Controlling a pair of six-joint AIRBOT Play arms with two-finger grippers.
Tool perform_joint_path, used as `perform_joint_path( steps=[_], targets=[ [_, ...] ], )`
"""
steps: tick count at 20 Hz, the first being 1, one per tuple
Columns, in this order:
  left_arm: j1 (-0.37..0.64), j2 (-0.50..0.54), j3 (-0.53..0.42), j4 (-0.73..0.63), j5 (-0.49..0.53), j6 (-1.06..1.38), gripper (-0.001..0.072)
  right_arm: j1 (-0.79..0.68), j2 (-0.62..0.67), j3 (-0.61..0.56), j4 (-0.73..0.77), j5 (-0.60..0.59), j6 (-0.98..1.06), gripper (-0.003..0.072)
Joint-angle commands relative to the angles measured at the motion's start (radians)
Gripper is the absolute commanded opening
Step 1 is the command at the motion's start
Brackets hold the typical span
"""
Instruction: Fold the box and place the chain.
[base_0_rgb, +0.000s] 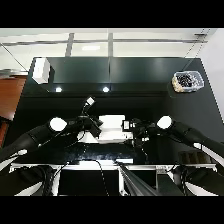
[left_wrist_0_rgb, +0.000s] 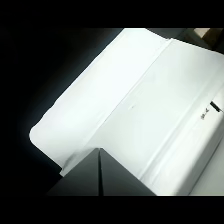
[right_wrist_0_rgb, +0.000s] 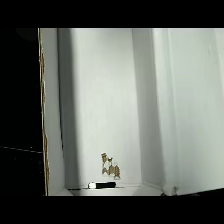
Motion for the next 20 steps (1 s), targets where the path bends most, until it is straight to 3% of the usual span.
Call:
perform_joint_path(
  steps=[1, 4, 6, 10, 12, 13, 14, 15, 20],
  targets=[
    [0.022, 0.005, 0.013, 0.026, -0.031, 0.000, 0.0030, 0.000, 0.000, -0.001, 0.001, 0.000, 0.001, 0.0236],
    [0.134, 0.085, 0.029, 0.057, -0.132, -0.002, 0.0030, 0.000, 0.000, -0.001, 0.001, 0.000, 0.001, 0.0236],
    [0.252, 0.167, 0.029, 0.092, -0.253, -0.004, 0.0030, 0.000, 0.000, -0.001, 0.001, 0.000, 0.001, 0.0236],
    [0.521, 0.254, 0.029, 0.127, -0.549, -0.003, 0.0032, 0.000, 0.000, -0.001, 0.001, 0.000, 0.001, 0.0236],
    [0.603, 0.251, 0.029, 0.156, -0.777, 0.064, 0.0034, 0.000, 0.000, -0.001, 0.001, 0.000, 0.001, 0.0236],
    [0.615, 0.251, 0.029, 0.201, -0.851, 0.133, 0.0078, 0.000, 0.000, -0.001, 0.001, 0.000, 0.001, 0.0236],
    [0.613, 0.251, 0.028, 0.251, -0.886, 0.173, 0.0320, 0.000, 0.000, -0.001, 0.001, 0.000, 0.001, 0.0236],
    [0.604, 0.251, 0.027, 0.289, -0.880, 0.181, 0.0720, 0.000, 0.000, -0.001, 0.001, -0.001, 0.001, 0.0236],
    [0.479, 0.245, 0.027, 0.315, -0.709, 0.368, 0.0714, 0.000, 0.000, -0.001, 0.001, -0.001, 0.001, 0.0236]
  ],
)
